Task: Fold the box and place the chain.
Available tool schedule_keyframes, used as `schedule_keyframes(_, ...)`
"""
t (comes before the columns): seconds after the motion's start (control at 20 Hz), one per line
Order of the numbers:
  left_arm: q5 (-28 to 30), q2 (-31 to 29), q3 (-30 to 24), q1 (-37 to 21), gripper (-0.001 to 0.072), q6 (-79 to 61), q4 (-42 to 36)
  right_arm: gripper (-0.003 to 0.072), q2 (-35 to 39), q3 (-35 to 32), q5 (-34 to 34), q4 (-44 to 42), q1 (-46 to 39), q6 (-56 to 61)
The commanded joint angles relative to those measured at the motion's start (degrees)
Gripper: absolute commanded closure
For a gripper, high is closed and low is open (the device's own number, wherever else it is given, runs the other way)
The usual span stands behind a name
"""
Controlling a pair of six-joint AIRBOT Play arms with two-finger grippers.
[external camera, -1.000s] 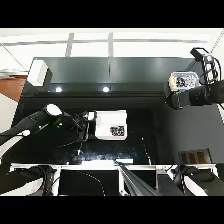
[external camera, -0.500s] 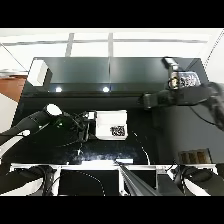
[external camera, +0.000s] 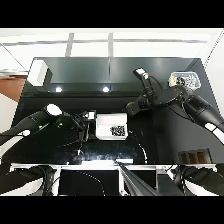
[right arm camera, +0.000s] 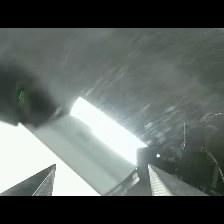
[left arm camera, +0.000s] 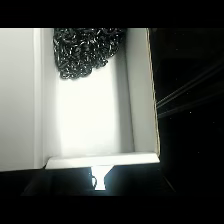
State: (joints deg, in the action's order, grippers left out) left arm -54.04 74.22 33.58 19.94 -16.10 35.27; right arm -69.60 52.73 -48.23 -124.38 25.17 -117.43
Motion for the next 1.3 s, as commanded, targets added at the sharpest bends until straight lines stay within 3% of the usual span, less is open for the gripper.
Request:
schedule_keyframes(0.0,0.13,0.04,-0.02,0.04,0.0208,0.0,0.04,-0.0021,-0.83,0.07,-7.78,-3.19,0.37,-12.26)
schedule_keyframes(0.35,0.28,0.04,-0.02,0.04,0.0208,0.0,0.04,-0.0022,-0.2,0.09,-14.03,-1.7,3.15,-31.43)
schedule_keyframes(0.95,0.24,0.04,-0.02,0.04,0.0209,0.0,0.04,-0.0019,-0.09,0.02,-13.49,0.98,8.28,-34.1)
schedule_keyframes(1.0,0.24,0.04,-0.02,0.04,0.0208,0.0,0.04,0.0104,-0.09,0.02,-13.42,0.92,8.31,-34.07)
schedule_keyframes(1.1,0.24,0.04,-0.02,0.04,0.0208,0.0,0.04,0.0149,-0.09,0.02,-13.49,0.96,8.31,-34.07)
schedule_keyframes(1.2,0.24,0.04,-0.02,0.04,0.0209,0.0,0.04,0.0329,-0.09,0.02,-13.49,0.96,8.31,-34.07)
schedule_keyframes(1.25,0.22,0.04,-0.02,0.04,0.0209,0.0,0.04,0.0329,-0.09,0.02,-13.4,0.94,8.31,-34.07)
